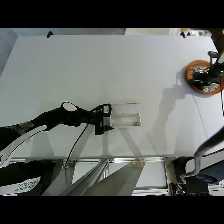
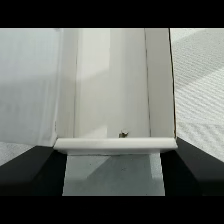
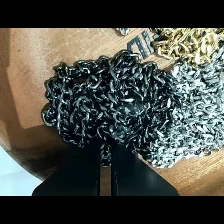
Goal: Fold the box and place the chain.
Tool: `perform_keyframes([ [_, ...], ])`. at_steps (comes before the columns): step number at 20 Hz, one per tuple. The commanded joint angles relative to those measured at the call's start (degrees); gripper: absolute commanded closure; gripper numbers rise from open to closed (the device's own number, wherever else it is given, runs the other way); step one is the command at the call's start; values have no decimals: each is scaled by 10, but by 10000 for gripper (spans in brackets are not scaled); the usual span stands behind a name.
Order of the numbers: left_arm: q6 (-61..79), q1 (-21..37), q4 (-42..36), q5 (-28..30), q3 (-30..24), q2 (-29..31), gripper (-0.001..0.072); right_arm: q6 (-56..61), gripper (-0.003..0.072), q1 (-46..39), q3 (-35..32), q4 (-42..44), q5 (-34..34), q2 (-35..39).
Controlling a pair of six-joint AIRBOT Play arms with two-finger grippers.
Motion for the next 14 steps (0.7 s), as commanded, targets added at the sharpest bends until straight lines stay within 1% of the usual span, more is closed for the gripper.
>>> perform_keyframes([
  [1,0,0,0,0,0,0,575,0,667,0,0,-4,4,2],
  [4,0,0,0,0,0,0,575,0,668,0,0,-17,0,37],
  [8,0,0,0,0,0,0,575,-19,668,0,0,-7,19,122],
  [10,0,0,0,0,0,0,575,-43,668,0,0,29,46,169],
  [12,0,0,0,0,0,0,575,-58,668,0,0,82,73,213],
  [14,0,0,0,0,0,0,575,-75,668,0,0,158,102,250],
])
